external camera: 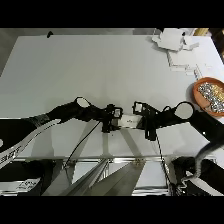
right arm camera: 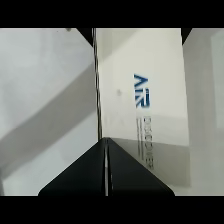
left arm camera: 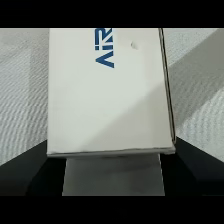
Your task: Fold the box and place the chain.
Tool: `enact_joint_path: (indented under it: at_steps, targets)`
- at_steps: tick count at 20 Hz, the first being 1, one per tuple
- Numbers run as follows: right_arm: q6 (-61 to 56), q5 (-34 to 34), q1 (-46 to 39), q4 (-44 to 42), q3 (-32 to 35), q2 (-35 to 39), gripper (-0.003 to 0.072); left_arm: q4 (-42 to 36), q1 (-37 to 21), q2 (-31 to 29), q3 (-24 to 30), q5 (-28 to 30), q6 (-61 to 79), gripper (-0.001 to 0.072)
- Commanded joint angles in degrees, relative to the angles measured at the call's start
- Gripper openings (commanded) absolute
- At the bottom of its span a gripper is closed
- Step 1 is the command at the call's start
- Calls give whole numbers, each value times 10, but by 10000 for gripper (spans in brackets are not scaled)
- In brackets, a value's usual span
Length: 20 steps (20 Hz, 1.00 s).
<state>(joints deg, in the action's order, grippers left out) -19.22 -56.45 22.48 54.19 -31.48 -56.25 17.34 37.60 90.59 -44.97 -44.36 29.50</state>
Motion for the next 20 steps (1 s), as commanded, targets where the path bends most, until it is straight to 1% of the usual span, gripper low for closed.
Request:
enact_joint_path:
  at_steps: [1,3,4,8,9,12,15,16,20]
  targets:
    - [-38,6,0,44,-5,58,22,0,0,0,0,0,0,504]
    - [-109,10,-9,99,-5,94,22,0,0,0,0,0,0,504]
    - [-167,11,-24,129,-5,107,22,0,0,0,0,0,0,504]
    - [-473,-7,-106,255,-5,118,22,0,0,0,0,0,0,504]
    - [-516,-17,-123,275,-5,118,22,0,0,0,0,0,0,504]
    - [-556,-64,-166,287,-5,118,22,0,0,0,0,0,0,504]
    - [-559,-124,-183,287,-5,118,22,0,0,0,0,0,0,504]
    - [-559,-133,-183,287,-5,118,23,0,0,0,0,0,0,504]
    - [-559,-133,-183,285,-5,118,23,0,0,0,0,0,0,504]
